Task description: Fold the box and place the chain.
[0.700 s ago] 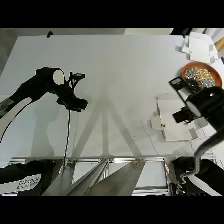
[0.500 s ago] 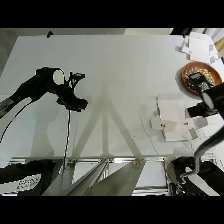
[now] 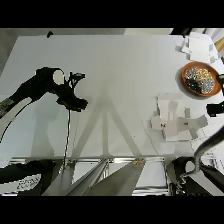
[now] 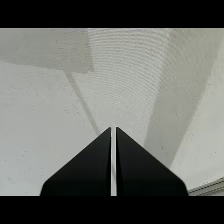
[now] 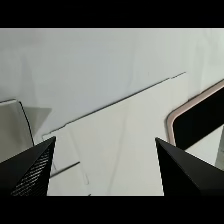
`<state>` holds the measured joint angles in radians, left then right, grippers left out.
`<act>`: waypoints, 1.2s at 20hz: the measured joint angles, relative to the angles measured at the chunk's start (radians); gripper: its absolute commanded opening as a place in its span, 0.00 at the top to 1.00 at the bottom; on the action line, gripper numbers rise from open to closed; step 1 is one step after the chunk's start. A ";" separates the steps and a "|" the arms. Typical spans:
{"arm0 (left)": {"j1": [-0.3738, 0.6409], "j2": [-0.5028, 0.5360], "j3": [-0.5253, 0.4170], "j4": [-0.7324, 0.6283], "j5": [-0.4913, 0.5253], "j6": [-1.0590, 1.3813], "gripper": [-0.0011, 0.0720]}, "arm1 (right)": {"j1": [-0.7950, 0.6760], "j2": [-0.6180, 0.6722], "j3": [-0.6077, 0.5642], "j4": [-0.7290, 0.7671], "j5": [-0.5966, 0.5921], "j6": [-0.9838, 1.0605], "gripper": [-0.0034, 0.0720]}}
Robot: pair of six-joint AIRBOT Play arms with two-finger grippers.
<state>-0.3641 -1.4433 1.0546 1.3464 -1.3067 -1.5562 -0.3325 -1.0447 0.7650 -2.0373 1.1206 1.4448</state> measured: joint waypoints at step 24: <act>0.000 0.000 0.000 0.000 0.000 0.000 0.94 | -0.031 0.026 -0.043 0.320 0.005 -0.237 0.27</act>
<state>-0.3641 -1.4433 1.0546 1.3460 -1.3067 -1.5562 -0.3634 -1.0187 0.7216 -1.7172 1.1252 1.2076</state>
